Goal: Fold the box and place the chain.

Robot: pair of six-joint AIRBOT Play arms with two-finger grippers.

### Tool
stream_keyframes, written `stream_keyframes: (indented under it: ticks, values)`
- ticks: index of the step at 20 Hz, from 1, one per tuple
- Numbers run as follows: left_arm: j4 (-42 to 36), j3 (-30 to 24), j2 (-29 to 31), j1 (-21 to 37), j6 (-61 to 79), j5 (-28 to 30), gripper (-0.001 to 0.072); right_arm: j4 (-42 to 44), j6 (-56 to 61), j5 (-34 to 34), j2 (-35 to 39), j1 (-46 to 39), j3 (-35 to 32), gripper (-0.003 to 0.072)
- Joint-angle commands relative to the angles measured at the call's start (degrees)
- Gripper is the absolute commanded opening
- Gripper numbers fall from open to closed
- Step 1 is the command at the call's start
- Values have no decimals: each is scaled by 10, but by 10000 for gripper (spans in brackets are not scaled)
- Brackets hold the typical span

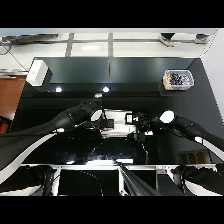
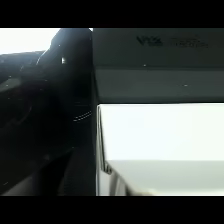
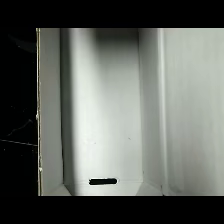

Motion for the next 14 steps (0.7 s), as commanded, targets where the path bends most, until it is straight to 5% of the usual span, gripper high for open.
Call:
stream_keyframes:
  ticks: [1, 2, 6, 9, 12, 14]
  values:
    - [-11, 1, -4, 0, 0, 5, 320, 0, 2, -2, 0, 0, 0, 486]
    - [-11, 1, -4, 0, 2, 4, 216, 0, 2, -2, 0, 0, 0, 486]
    - [-12, 1, -4, 0, 2, 4, 26, 0, 2, -2, 0, 0, 0, 486]
    - [-14, 5, -4, 0, 2, 3, 36, 0, 2, -2, 0, 0, 0, 485]
    - [-9, 22, -4, 0, 1, 2, 287, 0, 2, -2, 0, 0, 0, 486]
    - [-9, 25, -4, 1, 1, 0, 312, 0, 2, -2, 0, 0, 0, 486]
